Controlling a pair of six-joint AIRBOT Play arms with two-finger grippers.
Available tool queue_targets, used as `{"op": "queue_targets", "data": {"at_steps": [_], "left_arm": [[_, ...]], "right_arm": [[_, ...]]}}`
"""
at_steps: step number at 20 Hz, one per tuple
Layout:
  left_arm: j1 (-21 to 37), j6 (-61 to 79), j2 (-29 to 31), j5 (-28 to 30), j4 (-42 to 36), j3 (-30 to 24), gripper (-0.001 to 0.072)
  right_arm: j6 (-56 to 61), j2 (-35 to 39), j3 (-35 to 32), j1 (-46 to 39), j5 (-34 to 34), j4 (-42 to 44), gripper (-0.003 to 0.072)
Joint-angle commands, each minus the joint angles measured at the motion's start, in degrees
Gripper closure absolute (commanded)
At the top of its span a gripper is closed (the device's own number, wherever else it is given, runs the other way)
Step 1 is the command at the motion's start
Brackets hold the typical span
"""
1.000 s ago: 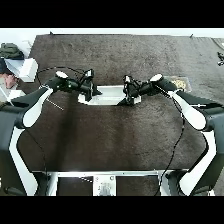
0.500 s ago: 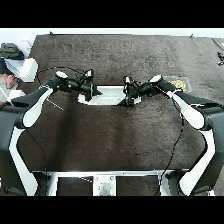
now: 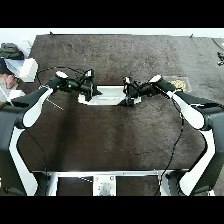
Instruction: Fold the box and place the chain.
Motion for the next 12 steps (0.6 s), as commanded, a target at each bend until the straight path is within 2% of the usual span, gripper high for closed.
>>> {"op": "queue_targets", "data": {"at_steps": [1, 2, 5, 6, 10, 11, 12], "left_arm": [[0.04, 0.00, -0.02, 0.02, 0.00, -0.02, 0.0697], [0.04, 0.00, -0.02, 0.02, 0.00, -0.02, 0.0697], [0.04, 0.00, -0.02, 0.02, 0.00, -0.02, 0.0697], [0.04, 0.00, -0.02, 0.02, 0.00, -0.02, 0.0697], [0.04, 0.00, -0.02, 0.00, 0.00, -0.02, 0.0697], [0.04, 0.00, -0.02, 0.02, 0.02, -0.02, 0.0697], [0.04, 0.00, -0.02, 0.02, 0.00, -0.02, 0.0697]], "right_arm": [[-0.35, -0.04, -0.04, 0.37, -0.46, -0.57, 0.0156], [-0.35, -0.04, -0.04, 0.42, -0.48, -0.61, 0.0201], [-0.33, -0.04, -0.04, 0.48, -1.46, -0.98, 0.0206], [-0.31, -0.04, -0.04, 0.48, -1.49, -1.03, 0.0317], [-0.33, -0.04, -0.04, 0.48, -1.49, -1.16, 0.0324], [-0.33, -0.04, -0.04, 0.48, -1.36, -1.16, 0.0483], [-0.33, -0.04, -0.04, 0.48, -1.31, -1.16, 0.0519]]}}
